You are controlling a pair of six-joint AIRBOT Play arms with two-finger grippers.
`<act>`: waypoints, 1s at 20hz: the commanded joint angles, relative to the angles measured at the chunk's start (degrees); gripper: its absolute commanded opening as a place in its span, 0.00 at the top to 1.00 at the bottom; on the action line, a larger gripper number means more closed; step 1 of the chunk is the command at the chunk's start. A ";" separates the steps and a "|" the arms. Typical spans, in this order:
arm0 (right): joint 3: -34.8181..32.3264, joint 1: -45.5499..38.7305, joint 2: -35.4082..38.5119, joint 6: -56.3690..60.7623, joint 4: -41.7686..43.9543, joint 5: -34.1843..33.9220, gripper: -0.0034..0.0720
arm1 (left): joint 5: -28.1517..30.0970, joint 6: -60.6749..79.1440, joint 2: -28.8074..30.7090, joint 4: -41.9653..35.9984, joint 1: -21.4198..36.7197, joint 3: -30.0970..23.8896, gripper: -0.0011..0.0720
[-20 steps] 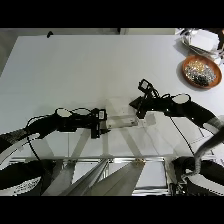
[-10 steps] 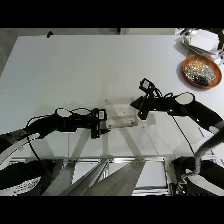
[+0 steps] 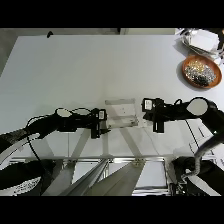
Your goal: Fold the box and place the chain.
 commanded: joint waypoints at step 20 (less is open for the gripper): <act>-1.29 12.39 -10.27 -12.33 3.10 -15.26 0.73 | 0.02 0.00 0.07 0.02 -0.02 0.00 0.80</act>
